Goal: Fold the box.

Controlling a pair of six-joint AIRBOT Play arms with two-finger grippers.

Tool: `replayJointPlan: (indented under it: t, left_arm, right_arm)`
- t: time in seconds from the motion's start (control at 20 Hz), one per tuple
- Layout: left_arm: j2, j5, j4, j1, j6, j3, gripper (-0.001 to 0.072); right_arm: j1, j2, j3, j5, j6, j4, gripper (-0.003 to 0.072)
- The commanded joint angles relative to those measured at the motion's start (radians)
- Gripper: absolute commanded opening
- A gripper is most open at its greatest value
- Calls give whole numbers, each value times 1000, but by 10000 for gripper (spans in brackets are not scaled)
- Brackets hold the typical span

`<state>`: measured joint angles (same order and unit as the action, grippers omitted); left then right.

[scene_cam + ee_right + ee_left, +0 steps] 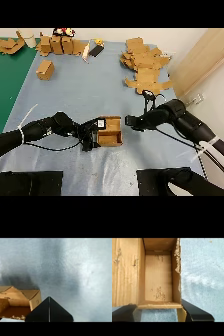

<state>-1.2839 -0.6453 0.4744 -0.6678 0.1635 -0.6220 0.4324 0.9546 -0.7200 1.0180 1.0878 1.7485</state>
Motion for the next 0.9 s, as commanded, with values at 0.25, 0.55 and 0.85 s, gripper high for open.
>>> replayJointPlan:
  t: [0.25,0.55,0.85]
  left_arm:
    - [0,-1,0,0,0,0,476]
    - [0,0,0,0,1,0,477]
    - [0,-1,0,0,1,0,476]
  right_arm:
    - [-256,357,-89,-13,884,658,1]
    - [-174,288,-122,104,1165,684,1]
    - [-58,115,11,53,1201,628,2]
